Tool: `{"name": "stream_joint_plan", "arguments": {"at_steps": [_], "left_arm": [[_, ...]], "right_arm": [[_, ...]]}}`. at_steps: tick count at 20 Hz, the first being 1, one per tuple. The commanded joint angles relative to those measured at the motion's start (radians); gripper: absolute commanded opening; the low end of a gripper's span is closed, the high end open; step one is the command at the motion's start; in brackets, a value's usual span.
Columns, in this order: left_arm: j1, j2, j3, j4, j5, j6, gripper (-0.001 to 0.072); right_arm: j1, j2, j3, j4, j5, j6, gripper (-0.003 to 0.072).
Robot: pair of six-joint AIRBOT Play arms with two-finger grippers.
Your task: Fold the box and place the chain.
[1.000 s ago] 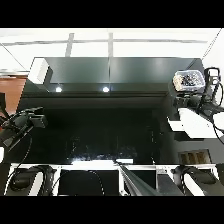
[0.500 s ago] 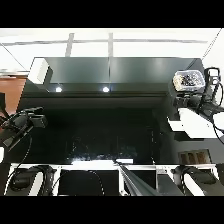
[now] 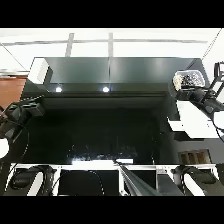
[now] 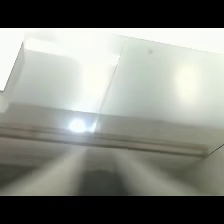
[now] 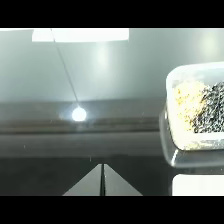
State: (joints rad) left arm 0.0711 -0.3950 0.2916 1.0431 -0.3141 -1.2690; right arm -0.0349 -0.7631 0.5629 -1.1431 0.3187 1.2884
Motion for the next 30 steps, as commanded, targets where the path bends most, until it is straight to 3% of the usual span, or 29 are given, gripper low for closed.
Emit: {"name": "stream_joint_plan", "arguments": {"at_steps": [1,2,5,7,9,11,13,18,20,25,30], "left_arm": [[-0.052,-0.159,0.037,-0.076,0.011,0.046,0.0711],[-0.082,-0.219,0.087,-0.047,-0.066,0.126,0.0711],[-0.103,-0.394,0.279,0.163,-0.305,-0.014,0.0711],[-0.098,-0.489,0.411,0.391,-0.502,-0.212,0.0711],[-0.097,-0.540,0.491,0.503,-0.621,-0.320,0.0711],[-0.098,-0.546,0.508,0.489,-0.610,-0.350,0.0711],[-0.106,-0.546,0.507,0.499,-0.607,-0.353,0.0710],[-0.104,-0.552,0.506,0.516,-0.547,-0.356,0.0710],[-0.104,-0.556,0.505,0.516,-0.552,-0.357,0.0710],[-0.104,-0.570,0.506,0.515,-0.569,-0.408,0.0710],[-0.104,-0.570,0.506,0.520,-0.584,-0.406,0.0710]], "right_arm": [[0.000,-0.056,0.000,0.032,-0.094,0.006,0.0483],[0.000,-0.079,0.009,0.039,-0.050,0.004,0.0720],[-0.036,-0.140,0.085,-0.074,0.121,0.043,0.0720],[-0.171,-0.206,0.229,-0.262,0.174,0.225,0.0720],[-0.367,-0.301,0.385,-0.377,0.205,0.309,0.0720],[-0.571,-0.396,0.490,-0.375,0.224,0.325,0.0720],[-0.744,-0.456,0.568,-0.317,0.328,0.338,0.0720],[-1.001,-0.654,0.716,-0.286,0.726,0.233,0.0720],[-1.020,-0.736,0.769,-0.225,0.841,0.059,0.0720],[-0.970,-0.830,0.780,-0.046,0.942,-0.246,0.0720],[-0.887,-0.861,0.780,-0.223,1.005,-0.359,0.0720]]}}
